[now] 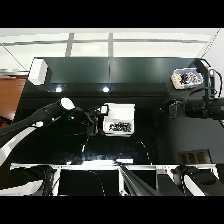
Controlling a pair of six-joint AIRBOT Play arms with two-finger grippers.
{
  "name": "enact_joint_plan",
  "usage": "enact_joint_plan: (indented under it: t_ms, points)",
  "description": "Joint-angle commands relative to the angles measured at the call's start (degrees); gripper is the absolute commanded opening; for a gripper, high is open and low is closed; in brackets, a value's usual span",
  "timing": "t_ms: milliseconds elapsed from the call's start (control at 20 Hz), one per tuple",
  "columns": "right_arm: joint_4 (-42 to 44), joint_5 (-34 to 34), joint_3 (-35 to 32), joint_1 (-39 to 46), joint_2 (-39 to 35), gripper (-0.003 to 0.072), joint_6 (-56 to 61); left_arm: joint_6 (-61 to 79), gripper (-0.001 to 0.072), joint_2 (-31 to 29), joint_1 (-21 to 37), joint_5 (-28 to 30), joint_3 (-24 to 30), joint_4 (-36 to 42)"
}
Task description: Fold the box and place the chain.
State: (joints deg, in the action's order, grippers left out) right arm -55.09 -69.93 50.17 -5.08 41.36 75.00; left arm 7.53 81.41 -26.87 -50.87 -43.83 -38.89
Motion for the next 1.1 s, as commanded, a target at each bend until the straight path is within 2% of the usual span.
enact_joint_plan:
  t_ms: [0, 250, 350, 450, 500, 550, 750, 850, 1050]
  points:
    - [0.0, 1.2, 0.0, 0.0, 0.0, 0.0275, 0.0, 0.0, 0.0685, 0.2, -1.1, 1.4, 0.0, -1.2]
    - [-0.5, 1.7, 0.0, 0.0, 0.1, 0.0275, 0.0, -0.5, 0.0388, 0.2, -2.3, 1.8, 0.0, -1.1]
    - [-1.0, 2.5, -0.8, 0.0, 0.6, 0.0276, 0.0, -0.5, 0.0385, 0.1, -2.2, 1.8, 0.0, -1.1]
    - [-0.9, 6.3, -2.7, 0.0, 1.7, 0.0281, 0.7, -0.5, 0.0399, 0.1, -2.2, 1.7, 0.0, -1.1]
    - [-1.0, 8.6, -3.4, 0.0, 3.0, 0.0474, 2.9, -0.5, 0.0399, 0.1, -2.2, 1.7, 0.0, -1.1]
    - [-0.5, 10.2, -3.4, -0.1, 5.2, 0.0699, 3.3, -0.5, 0.0399, 0.1, -2.2, 1.7, 0.0, -1.1]
    - [4.8, 19.8, -1.8, 0.0, 17.9, 0.0697, 0.6, -0.5, 0.0399, 0.1, -2.2, 1.7, 0.0, -1.1]
    - [8.8, 20.2, 1.9, -1.3, 26.0, 0.0697, -3.1, -0.5, 0.0399, 0.1, -2.2, 1.7, 0.0, -1.1]
    - [9.2, 19.5, 9.2, -7.3, 37.4, 0.0696, -13.3, -0.5, 0.0399, 0.1, -2.2, 1.7, 0.0, -1.1]
